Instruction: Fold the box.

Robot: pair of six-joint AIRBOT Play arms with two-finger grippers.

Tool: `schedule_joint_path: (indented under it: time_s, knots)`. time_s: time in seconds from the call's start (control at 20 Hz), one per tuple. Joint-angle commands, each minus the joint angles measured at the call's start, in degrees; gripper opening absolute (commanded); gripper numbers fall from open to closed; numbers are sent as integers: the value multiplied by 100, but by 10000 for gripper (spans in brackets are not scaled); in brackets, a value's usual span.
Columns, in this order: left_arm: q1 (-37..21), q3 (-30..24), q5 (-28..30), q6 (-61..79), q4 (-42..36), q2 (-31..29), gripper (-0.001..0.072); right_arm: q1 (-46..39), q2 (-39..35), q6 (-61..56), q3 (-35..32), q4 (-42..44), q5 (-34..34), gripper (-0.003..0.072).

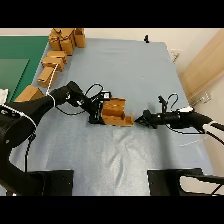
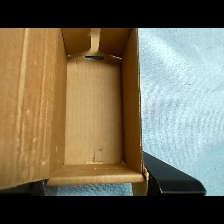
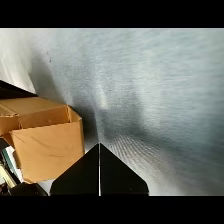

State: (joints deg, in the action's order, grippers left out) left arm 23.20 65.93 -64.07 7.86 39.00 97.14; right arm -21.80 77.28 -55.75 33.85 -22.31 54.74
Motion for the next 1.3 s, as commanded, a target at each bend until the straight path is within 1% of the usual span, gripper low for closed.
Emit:
schedule_joint_path:
  time_s: [0.0, 0.2, 0.3, 0.5, 0.6, 0.65, 0.7, 0.8, 0.95, 1.1, 1.2, 1.25]
  knots:
    - [2, 0, 2, 0, 0, -2, 416, 188, 101, 74, 63, 140, 52, 6]
    - [2, 0, 2, -2, 0, -2, 416, 284, 101, 76, 269, 177, 160, 6]
    - [2, 0, 2, 0, -2, -4, 416, 286, 98, 79, 402, 229, 389, 7]
    - [2, 0, -2, -7, -2, -2, 416, 297, 98, 339, 452, 610, 557, 15]
    - [2, 0, 0, -4, -2, -4, 416, 297, 98, 481, 452, 800, 638, 117]
    - [2, 0, 0, -4, -2, -4, 416, 297, 98, 481, 452, 807, 647, 127]
    - [2, 0, -2, -4, -2, -4, 415, 297, 98, 483, 452, 807, 684, 176]
    - [2, 0, -2, -4, -2, -4, 416, 297, 98, 490, 452, 813, 763, 231]
    - [2, 0, 0, -4, -2, -4, 416, 343, 101, 485, 452, 824, 776, 234]
    - [2, 0, 0, -4, -2, -2, 416, 579, 131, 476, 487, 774, 688, 248]
    - [2, 0, 0, -4, -2, -4, 416, 734, 249, 345, 632, 634, 590, 401]
    - [2, 0, -2, -7, -2, -4, 416, 811, 315, 219, 748, 472, 557, 419]
